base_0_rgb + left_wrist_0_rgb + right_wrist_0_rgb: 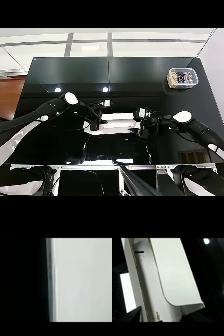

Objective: Fold the box and place the chain.

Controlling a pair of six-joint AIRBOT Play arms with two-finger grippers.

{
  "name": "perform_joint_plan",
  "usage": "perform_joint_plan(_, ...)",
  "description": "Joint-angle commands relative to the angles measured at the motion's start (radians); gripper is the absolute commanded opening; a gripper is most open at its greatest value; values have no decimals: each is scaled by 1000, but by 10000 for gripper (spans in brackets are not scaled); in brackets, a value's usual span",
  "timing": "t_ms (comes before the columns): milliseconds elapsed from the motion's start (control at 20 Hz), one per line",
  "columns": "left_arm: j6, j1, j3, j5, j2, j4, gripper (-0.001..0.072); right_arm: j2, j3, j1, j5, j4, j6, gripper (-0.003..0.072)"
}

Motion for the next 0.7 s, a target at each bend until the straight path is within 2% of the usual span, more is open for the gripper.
perform_joint_plan(0, -1, 0, 0, -5, 0, -1, 29, -14, 0, 20, 42, -61, -5, 639)
perform_joint_plan(250, -1, 0, 0, -40, 0, 0, 29, -56, -2, 55, -32, -113, -3, 639)
perform_joint_plan(650, -21, 0, 0, -40, 0, -3, 28, -86, -2, 53, -35, -146, -3, 639)
